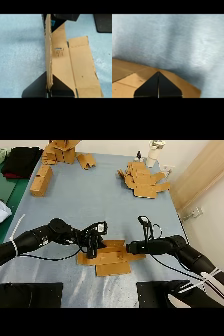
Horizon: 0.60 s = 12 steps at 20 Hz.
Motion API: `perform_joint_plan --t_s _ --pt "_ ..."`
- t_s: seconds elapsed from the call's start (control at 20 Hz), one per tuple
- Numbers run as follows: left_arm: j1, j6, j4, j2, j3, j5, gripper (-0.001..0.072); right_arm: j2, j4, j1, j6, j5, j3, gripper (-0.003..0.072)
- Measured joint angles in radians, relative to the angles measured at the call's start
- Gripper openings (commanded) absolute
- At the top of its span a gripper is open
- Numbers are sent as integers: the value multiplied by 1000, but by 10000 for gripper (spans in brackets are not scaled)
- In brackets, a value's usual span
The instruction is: Fold the box.
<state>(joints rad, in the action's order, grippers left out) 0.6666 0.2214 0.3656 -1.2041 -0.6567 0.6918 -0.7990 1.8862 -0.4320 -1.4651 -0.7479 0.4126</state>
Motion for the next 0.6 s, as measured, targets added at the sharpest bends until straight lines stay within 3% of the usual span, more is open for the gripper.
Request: perform_joint_plan --t_s 0.35,0.6 --pt "1 -12 5 -2 0 22 10 105 -225 0 160 -156 13 3" --pt "1 -12 5 -2 -1 23 11 126 -280 0 204 -191 13 3"
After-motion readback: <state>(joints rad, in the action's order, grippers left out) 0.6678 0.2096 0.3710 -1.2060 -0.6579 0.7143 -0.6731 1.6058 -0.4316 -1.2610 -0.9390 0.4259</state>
